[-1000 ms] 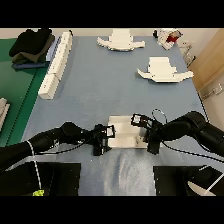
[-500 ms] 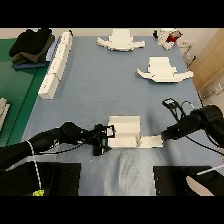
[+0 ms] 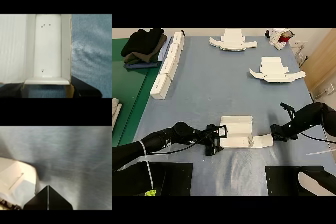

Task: Fold the box.

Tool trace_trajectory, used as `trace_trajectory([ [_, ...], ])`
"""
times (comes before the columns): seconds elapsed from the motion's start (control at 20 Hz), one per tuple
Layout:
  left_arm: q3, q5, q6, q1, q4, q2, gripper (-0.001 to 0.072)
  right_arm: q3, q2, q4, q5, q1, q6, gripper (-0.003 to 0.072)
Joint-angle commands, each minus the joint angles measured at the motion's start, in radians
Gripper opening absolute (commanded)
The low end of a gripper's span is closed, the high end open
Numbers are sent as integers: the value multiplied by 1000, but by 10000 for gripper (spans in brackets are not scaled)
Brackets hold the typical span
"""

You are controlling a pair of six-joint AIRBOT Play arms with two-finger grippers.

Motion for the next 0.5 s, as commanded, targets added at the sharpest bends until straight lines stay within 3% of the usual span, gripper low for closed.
trace_trajectory([
  [0.0,-1,1,0,0,0,0,446,0,-28,135,-64,-18,-66,3],
  [0.45,-1,0,0,0,0,0,446,-1,-29,127,46,55,-78,3],
])
